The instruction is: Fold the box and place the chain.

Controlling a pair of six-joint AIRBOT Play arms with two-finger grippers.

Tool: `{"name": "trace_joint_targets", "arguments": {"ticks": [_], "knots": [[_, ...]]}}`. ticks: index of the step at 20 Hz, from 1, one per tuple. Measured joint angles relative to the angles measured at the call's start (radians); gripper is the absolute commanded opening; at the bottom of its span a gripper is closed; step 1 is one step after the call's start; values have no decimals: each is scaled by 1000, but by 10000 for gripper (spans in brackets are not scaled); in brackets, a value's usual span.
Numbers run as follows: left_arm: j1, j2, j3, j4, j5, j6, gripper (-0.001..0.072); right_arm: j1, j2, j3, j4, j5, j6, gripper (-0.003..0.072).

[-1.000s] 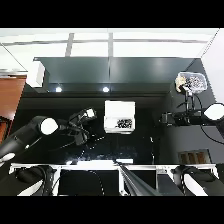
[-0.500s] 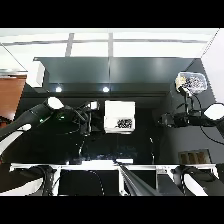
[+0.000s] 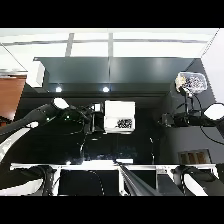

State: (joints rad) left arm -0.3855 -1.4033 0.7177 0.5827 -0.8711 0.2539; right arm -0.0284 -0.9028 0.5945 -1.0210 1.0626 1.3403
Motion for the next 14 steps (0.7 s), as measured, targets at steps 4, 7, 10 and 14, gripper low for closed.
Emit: {"name": "trace_joint_targets", "arguments": {"ticks": [4, 7, 10, 14], "knots": [[-9, -11, 5, -16, 16, 6, 719, 0, 0, 0, 0, 5, 3, 312], [-11, -16, 8, -31, 18, 9, 719, 0, 0, 0, 0, 6, 3, 312], [-12, -19, 11, -41, 20, 10, 714, 0, 0, 0, 0, 6, 3, 312], [-12, -21, 12, -47, 21, 10, 713, 0, 0, 0, 0, 6, 3, 312]]}}
